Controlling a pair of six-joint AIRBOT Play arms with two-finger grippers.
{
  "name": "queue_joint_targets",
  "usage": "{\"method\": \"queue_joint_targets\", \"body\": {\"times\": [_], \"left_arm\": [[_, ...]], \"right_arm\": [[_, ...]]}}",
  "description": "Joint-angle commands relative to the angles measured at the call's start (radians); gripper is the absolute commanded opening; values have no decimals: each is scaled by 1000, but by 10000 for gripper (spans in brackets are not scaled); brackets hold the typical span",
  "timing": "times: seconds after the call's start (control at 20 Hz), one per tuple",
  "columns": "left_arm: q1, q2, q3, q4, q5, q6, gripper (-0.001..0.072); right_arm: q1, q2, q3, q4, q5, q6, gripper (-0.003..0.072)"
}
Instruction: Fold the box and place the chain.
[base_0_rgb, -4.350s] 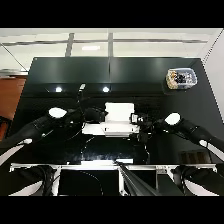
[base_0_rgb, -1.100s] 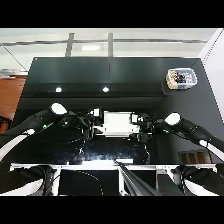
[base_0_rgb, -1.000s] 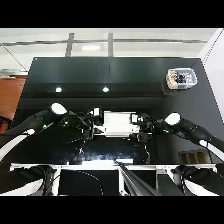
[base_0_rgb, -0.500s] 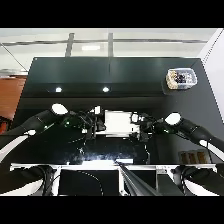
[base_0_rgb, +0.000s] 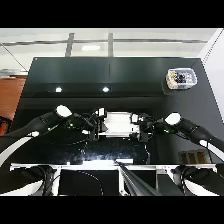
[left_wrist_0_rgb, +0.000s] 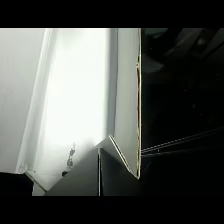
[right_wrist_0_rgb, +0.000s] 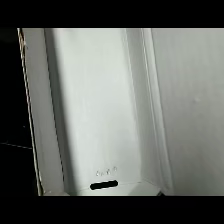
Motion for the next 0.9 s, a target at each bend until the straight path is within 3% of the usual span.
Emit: {"method": "queue_joint_targets", "body": {"times": [0.0, 0.2, 0.35, 0.45, 0.5, 0.6, 0.65, 0.75, 0.85], "left_arm": [[-2, -1, -1, 2, 6, -12, 32], [5, 12, 0, 20, -6, -12, 29], [68, 61, 0, 40, -35, -50, 46], [130, 86, 0, 54, -98, -101, 338], [164, 100, 0, 72, -136, -101, 406], [222, 124, 0, 98, -174, -118, 414], [247, 129, 0, 102, -183, -120, 487], [279, 127, -1, 107, -186, -121, 705], [278, 113, -1, 130, -179, -119, 706]], "right_arm": [[1, 0, 0, 1, -2, 1, 467], [1, 0, 0, 1, -2, 1, 467], [1, 0, 0, 1, -2, 1, 467], [1, 0, 0, 1, -2, 1, 467], [1, 0, 0, 1, -2, 1, 467], [1, 0, 0, 1, -2, 1, 467], [1, 0, 0, 1, -2, 1, 467], [1, 0, 0, 1, -2, 1, 467], [1, 0, 0, 1, -2, 1, 467]]}}
